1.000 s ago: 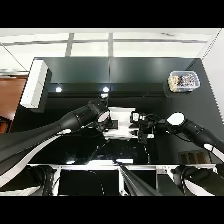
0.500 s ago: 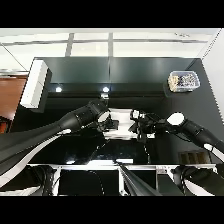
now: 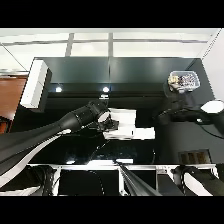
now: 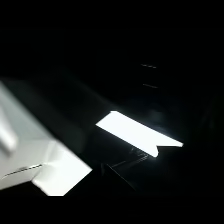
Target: Fold the box and place the chain.
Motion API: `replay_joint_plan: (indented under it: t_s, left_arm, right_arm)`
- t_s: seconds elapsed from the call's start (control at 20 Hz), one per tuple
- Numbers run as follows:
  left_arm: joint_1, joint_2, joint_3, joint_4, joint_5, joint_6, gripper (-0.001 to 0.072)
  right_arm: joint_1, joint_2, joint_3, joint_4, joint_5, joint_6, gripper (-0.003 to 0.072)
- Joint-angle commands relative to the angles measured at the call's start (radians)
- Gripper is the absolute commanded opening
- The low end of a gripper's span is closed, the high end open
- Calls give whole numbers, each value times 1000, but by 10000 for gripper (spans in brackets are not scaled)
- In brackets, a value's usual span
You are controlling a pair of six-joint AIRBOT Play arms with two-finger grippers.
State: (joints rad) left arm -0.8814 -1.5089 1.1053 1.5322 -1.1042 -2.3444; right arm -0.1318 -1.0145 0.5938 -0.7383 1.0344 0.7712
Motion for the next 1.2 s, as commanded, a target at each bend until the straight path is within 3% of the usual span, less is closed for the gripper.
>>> replay_joint_plan:
  t_s: [0.0, 0.15, 0.35, 0.55, 0.7, 0.9, 1.0, 1.15]
  left_arm:
    - [1, 0, 1, 0, 0, -1, 24]
    - [0, 0, 1, 0, 1, -1, 24]
    - [1, 0, 1, 0, 0, -1, 24]
    - [1, 0, 1, 0, 0, -1, 24]
    - [1, 0, 1, 0, 0, -1, 24]
    - [0, 0, 1, 0, 0, -1, 24]
    - [0, 0, 1, 0, 0, -1, 24]
    - [0, 0, 1, 0, 0, -1, 24]
  right_arm:
    - [-297, 18, -48, -38, 2, 374, 14]
    - [-330, 17, -158, -27, 42, 444, 14]
    - [-161, -33, -254, 10, 102, 394, 13]
    - [62, -129, -253, 186, 50, 307, 14]
    - [114, -148, -225, 380, 74, 77, 14]
    - [114, -148, -108, 316, 153, 25, 32]
    - [117, -148, -84, 319, 165, 33, 490]
    - [136, -148, -79, 318, 160, 64, 499]
